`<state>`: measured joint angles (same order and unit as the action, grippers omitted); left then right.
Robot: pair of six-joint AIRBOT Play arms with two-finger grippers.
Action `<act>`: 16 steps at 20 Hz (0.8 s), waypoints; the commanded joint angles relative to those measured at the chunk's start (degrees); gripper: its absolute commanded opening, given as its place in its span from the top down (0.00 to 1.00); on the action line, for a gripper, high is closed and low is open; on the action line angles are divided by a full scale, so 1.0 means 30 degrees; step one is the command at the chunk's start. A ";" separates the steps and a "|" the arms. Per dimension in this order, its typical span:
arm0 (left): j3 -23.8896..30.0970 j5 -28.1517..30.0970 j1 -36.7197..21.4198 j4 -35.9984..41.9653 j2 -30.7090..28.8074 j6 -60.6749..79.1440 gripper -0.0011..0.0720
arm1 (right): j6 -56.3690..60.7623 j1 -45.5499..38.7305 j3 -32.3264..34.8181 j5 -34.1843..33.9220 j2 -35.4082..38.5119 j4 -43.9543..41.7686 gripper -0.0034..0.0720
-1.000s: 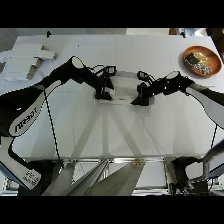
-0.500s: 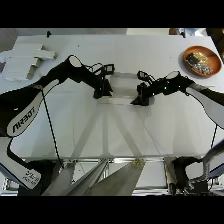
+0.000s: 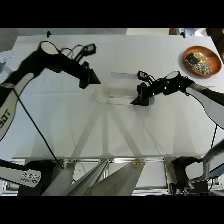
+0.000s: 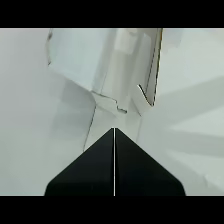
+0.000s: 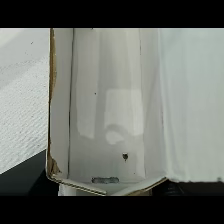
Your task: Fold the box and place the chain.
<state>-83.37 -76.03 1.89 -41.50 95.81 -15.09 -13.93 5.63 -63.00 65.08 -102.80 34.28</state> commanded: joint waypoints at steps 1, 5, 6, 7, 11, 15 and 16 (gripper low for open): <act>-0.0007 -0.0291 -0.0758 -0.1093 -0.1326 -0.5472 0.97 | -0.0007 0.0007 -0.0015 0.0007 -0.0015 0.0007 0.35; 0.0386 -0.0015 -0.0750 -0.4685 -0.1596 -1.1147 0.97 | -0.0007 0.0007 -0.0015 0.0007 -0.0015 0.0007 0.35; 0.0838 0.0401 -0.0758 -0.4940 -0.1588 -1.1795 0.97 | -0.0007 0.0007 -0.0015 0.0007 -0.0015 0.0007 0.35; 0.1450 0.0947 -0.0758 -0.4932 -0.1559 -1.2247 0.97 | -0.0007 0.0007 -0.0015 0.0007 -0.0015 0.0007 0.35; 0.4109 0.3599 -0.0750 -0.4750 -0.1370 -1.4273 0.97 | -0.0007 0.0007 -0.0015 0.0007 -0.0015 0.0007 0.35; 0.5282 0.4787 -0.0393 -0.3439 -0.0911 -1.4367 0.97 | -0.0007 0.0000 -0.0015 0.0007 -0.0015 0.0000 0.35; 0.5413 0.5136 -0.0160 -0.3308 -0.0772 -1.4353 0.97 | -0.0007 0.0007 -0.0015 0.0007 -0.0015 0.0007 0.35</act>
<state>-69.52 -64.45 0.43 -53.43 92.62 -56.38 -13.96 5.63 -63.00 65.08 -102.80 34.30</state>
